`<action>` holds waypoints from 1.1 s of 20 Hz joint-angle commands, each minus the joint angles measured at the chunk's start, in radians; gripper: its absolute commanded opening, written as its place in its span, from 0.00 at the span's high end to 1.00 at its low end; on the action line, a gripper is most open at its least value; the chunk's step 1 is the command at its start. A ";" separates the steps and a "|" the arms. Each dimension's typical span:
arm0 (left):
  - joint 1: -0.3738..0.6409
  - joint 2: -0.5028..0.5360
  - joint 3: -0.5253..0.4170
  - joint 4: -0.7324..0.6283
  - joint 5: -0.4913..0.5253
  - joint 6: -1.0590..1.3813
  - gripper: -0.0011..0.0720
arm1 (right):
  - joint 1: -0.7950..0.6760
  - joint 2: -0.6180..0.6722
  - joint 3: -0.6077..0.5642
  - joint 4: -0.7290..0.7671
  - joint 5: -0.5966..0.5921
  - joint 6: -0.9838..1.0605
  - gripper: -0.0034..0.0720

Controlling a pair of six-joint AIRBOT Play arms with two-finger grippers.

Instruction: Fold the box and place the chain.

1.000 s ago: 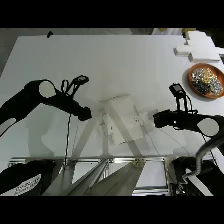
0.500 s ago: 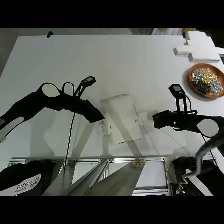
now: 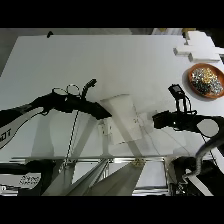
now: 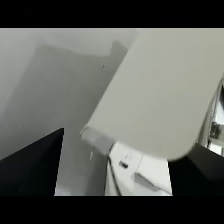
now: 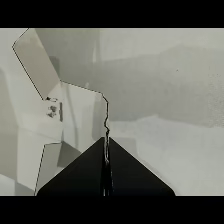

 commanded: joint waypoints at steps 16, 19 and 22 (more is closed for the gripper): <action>-0.036 -0.003 0.026 0.086 -0.042 0.184 0.98 | 0.001 0.002 0.017 0.096 0.014 -0.088 0.77; -0.043 0.083 0.066 0.193 -0.039 0.196 0.98 | 0.001 0.010 0.061 0.100 0.029 -0.099 0.57; -0.090 0.186 0.100 0.406 -0.038 0.250 0.98 | 0.001 0.022 0.110 0.099 0.061 -0.099 0.52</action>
